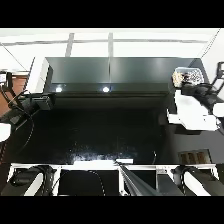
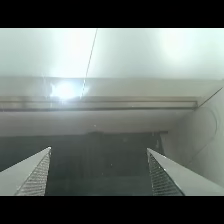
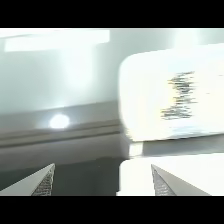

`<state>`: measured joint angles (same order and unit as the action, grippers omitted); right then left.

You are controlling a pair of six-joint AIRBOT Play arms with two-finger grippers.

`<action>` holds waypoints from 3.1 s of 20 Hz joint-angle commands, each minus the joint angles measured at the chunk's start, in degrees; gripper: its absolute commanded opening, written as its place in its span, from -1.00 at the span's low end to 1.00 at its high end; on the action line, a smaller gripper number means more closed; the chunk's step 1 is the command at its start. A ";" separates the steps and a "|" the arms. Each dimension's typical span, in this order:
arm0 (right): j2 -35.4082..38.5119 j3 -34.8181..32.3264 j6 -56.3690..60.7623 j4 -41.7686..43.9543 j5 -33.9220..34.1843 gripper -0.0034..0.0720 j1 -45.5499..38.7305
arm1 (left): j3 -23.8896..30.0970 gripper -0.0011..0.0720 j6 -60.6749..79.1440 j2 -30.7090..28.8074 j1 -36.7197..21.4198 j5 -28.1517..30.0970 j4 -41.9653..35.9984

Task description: Fold the box and place the chain.

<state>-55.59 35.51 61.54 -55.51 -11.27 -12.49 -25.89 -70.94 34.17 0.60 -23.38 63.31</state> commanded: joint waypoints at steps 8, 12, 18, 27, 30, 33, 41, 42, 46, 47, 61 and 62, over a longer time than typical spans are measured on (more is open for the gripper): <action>-24.98 29.18 4.52 -3.72 -40.87 1.00 -45.53 | 0.00 0.97 -0.11 1.79 0.02 -0.46 -0.81; -32.89 33.92 -10.71 -3.69 -60.70 0.99 -47.15 | 0.00 0.97 -0.11 1.81 0.02 -1.64 -0.81; -37.44 34.01 -15.34 -5.11 -60.61 0.22 -42.58 | 0.00 0.97 -0.13 1.81 0.02 -2.62 -0.81; -37.42 37.83 -16.83 -4.70 -67.56 -0.87 -41.55 | 0.00 0.97 -0.13 1.81 0.02 -2.84 -0.85; -37.13 36.83 -16.81 -0.55 -72.94 -0.87 -39.98 | 0.00 0.97 -0.13 1.81 0.02 -3.04 -1.46; -36.02 33.07 -17.07 10.19 -77.02 -0.87 -35.69 | 0.00 0.96 0.07 1.79 0.17 -6.60 -3.98; -15.61 2.78 -21.51 41.07 -55.32 -0.87 -13.53 | 0.00 0.96 0.04 2.40 11.15 -11.43 -9.16; -12.72 -1.40 -23.30 44.41 -53.20 -0.87 -10.01 | 0.00 0.96 0.04 3.08 12.68 -11.39 -10.25; -5.05 -11.65 -28.70 54.25 -38.95 -0.87 4.83 | -0.04 0.96 0.20 8.98 15.52 -10.78 -17.57; -4.87 -12.24 -29.22 55.01 -36.72 -0.87 8.26 | -0.13 0.96 1.31 11.08 15.50 -11.17 -20.33; -4.87 -12.31 -28.79 57.18 -30.75 -0.87 22.88 | -17.11 0.96 12.41 47.45 1.46 -38.21 -36.39; -4.87 -12.31 -28.79 57.18 -30.73 -0.87 22.88 | -17.66 0.96 13.62 48.48 1.33 -39.93 -36.39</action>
<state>-60.53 23.22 32.80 1.52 -42.19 10.00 -40.97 -58.87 78.35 4.64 -55.70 27.40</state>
